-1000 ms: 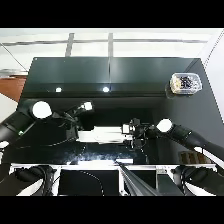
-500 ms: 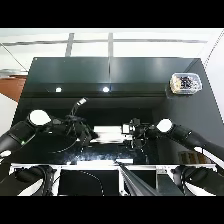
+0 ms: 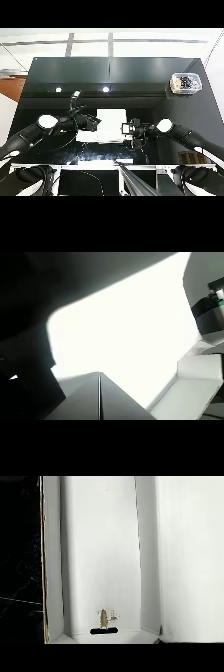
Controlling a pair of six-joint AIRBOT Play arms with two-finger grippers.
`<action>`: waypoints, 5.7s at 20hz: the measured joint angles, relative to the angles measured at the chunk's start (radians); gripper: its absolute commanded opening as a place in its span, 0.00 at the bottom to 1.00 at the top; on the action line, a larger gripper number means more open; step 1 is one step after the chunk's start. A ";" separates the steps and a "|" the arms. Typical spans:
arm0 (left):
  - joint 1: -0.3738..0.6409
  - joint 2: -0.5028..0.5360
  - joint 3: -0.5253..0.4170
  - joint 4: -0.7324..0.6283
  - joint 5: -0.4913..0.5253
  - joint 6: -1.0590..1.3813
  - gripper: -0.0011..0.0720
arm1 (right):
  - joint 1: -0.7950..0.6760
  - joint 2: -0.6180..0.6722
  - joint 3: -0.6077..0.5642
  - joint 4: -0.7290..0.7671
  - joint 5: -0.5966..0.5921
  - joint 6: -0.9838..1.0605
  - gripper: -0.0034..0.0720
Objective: Fold the box and place the chain.
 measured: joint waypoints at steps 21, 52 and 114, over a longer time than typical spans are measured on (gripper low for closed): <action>0.175 0.146 0.058 0.610 -0.447 0.333 0.96 | 0.000 0.000 0.000 0.000 0.000 0.000 0.61; -0.066 0.067 -0.019 0.494 -0.167 0.542 0.47 | 0.000 0.000 0.000 -0.001 0.000 0.000 0.61; 0.635 0.204 -0.123 0.511 -0.592 -0.544 0.06 | 0.000 0.000 0.000 -0.002 -0.001 0.000 0.61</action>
